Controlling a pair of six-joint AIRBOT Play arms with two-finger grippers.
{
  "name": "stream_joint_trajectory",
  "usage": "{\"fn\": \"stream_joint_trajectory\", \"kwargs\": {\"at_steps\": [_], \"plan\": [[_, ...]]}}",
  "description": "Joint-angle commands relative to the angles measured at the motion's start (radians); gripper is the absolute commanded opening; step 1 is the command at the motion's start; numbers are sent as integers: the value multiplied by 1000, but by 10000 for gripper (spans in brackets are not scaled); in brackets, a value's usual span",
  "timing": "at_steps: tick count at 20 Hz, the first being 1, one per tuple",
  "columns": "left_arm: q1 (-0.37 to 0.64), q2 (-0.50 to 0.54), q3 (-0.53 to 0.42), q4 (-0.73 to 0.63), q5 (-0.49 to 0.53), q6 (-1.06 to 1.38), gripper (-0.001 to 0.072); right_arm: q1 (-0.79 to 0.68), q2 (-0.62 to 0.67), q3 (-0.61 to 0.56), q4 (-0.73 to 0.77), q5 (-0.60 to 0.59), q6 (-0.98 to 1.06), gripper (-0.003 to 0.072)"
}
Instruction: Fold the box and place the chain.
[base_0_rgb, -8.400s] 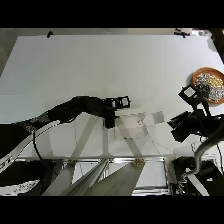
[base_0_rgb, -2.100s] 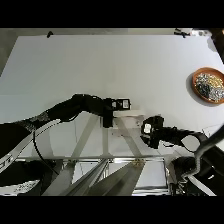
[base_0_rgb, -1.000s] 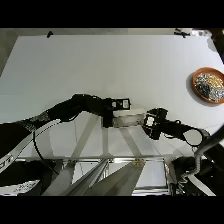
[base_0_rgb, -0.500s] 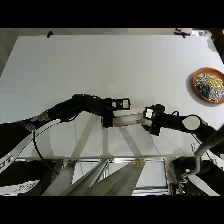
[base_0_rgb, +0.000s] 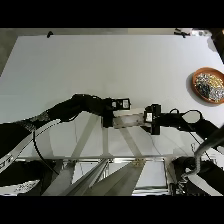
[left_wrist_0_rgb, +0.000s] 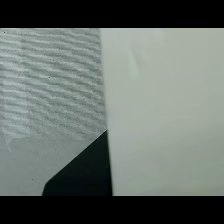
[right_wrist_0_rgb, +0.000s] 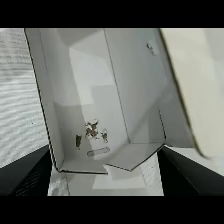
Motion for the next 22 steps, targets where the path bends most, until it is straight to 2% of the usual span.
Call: {"fn": "stream_joint_trajectory", "kwargs": {"at_steps": [1,6,13,14,19,22], "plan": [[0,0,0,0,1,0,12,-2,-26,1,32,7,-62,695],[0,0,0,0,1,0,12,-2,-48,6,77,27,-107,691],[0,0,0,0,1,0,12,-2,-79,6,68,175,-103,670],[0,0,0,0,0,0,12,-2,-79,6,68,182,-98,646],[0,0,0,0,1,0,12,-2,-114,6,87,141,-98,636],[0,0,0,0,0,0,12,-2,-129,8,148,105,-98,636]]}}
